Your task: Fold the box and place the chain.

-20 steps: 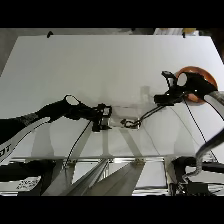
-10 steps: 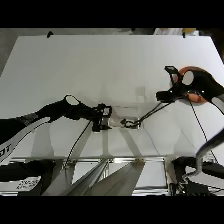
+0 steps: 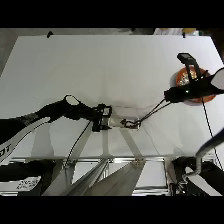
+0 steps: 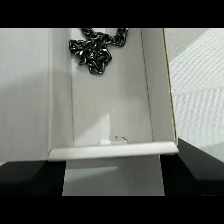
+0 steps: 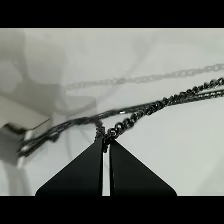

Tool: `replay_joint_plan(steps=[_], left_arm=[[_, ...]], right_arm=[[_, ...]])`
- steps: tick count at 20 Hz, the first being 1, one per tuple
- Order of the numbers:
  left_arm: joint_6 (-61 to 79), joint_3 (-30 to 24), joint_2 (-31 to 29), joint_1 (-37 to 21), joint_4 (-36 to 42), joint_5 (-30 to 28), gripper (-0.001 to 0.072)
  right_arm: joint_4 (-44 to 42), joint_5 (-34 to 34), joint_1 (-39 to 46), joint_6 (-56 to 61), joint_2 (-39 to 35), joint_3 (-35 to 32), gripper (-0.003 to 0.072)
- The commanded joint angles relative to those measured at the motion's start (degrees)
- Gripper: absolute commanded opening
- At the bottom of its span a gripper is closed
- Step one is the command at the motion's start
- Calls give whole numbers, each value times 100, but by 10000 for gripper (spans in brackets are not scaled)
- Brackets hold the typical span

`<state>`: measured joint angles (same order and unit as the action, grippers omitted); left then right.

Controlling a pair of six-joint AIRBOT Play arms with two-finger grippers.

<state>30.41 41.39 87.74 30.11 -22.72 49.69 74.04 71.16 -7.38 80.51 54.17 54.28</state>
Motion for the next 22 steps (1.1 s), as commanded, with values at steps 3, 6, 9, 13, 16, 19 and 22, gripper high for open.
replay_joint_plan(steps=[3, 6, 9, 13, 16, 19, 22], left_arm=[[0, 4, -2, 0, -2, 2, 252], [0, 4, -4, 0, -2, 2, 252], [0, 4, -2, 0, -2, 2, 252], [0, 4, -2, 0, -2, 2, 252], [0, 4, -4, 0, -2, 0, 252], [0, 4, -4, 0, -2, 2, 252], [0, 4, -4, 0, -2, 2, 252]], right_arm=[[-741, 328, -861, -105, -743, -2, 15], [-1010, 264, -1408, -83, -796, -2, 15], [-1008, 262, -1716, 48, -796, -2, 15], [-1021, 260, -1878, 72, -796, -2, 15], [-1182, 210, -1996, 66, -796, -2, 15], [-1257, -85, -2210, 70, -796, -2, 15], [-1436, -461, -2463, 70, -796, -2, 15]])
